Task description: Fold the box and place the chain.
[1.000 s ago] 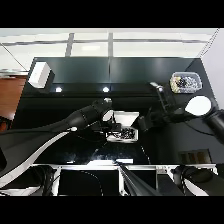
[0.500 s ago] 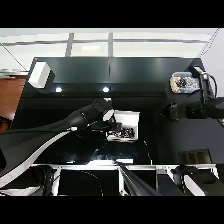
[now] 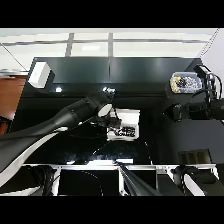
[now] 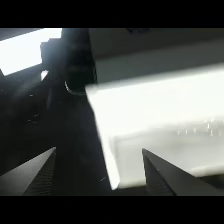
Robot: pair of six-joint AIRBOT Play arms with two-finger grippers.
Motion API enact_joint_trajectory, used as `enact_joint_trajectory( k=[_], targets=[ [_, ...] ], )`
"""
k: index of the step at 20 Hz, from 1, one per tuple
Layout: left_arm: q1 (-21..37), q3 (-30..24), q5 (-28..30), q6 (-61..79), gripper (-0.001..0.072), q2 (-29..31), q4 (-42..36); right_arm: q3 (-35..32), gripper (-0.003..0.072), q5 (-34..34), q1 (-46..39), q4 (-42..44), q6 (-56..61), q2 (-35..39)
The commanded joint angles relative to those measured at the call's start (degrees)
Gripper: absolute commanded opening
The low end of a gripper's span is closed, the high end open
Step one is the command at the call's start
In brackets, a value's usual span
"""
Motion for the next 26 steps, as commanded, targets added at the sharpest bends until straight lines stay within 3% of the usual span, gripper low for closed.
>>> enact_joint_trajectory(
  k=[1,3,5,6,8,9,11,13,15,17,19,21,26],
  targets=[
    [2.5,-5.3,2.4,10.9,0.0599,9.2,2.8,0.0,0.0594,0.0,-0.1,0.1,0.3,0.1],
    [7.9,-13.7,7.6,14.8,0.0599,15.3,-0.5,0.0,0.0593,-0.4,-0.1,0.1,1.0,0.1],
    [15.7,-23.7,14.3,19.1,0.0599,20.9,-8.5,0.0,0.0593,-1.4,-0.1,0.1,2.6,0.1],
    [19.9,-28.3,18.4,23.8,0.0599,23.1,-14.8,0.0,0.0594,-1.7,-0.1,0.1,2.9,0.1],
    [28.1,-35.8,24.3,44.9,0.0599,25.3,-36.0,0.0,0.0594,-1.9,-0.1,0.1,2.8,0.0],
    [31.3,-37.8,22.9,60.8,0.0599,24.9,-48.5,0.0,0.0594,-2.2,-0.1,0.1,2.8,0.0],
    [33.8,-38.8,18.7,81.5,0.0599,22.6,-60.2,0.0,0.0594,-3.1,-0.1,0.1,2.8,0.0],
    [33.2,-38.8,18.7,92.7,0.0599,20.3,-59.3,0.0,0.0594,-4.2,-0.1,0.0,2.8,0.0],
    [31.6,-38.8,18.6,105.9,0.0715,18.4,-58.7,0.0,0.0594,-5.0,-0.1,0.1,2.9,0.0],
    [28.5,-38.2,18.4,120.4,0.0715,17.8,-56.6,0.0,0.0593,-5.2,-0.1,0.1,4.7,0.0],
    [24.9,-36.8,19.2,126.5,0.0715,17.1,-49.9,0.0,0.0593,-5.6,-0.1,0.1,5.8,0.0],
    [24.8,-36.5,21.9,129.7,0.0715,15.3,-51.8,0.0,0.0593,-6.8,-0.1,0.1,5.8,0.0],
    [27.4,-32.8,19.7,134.7,0.0714,7.8,-54.5,0.0,0.0594,-8.1,-0.1,0.1,5.8,0.0]
  ],
)
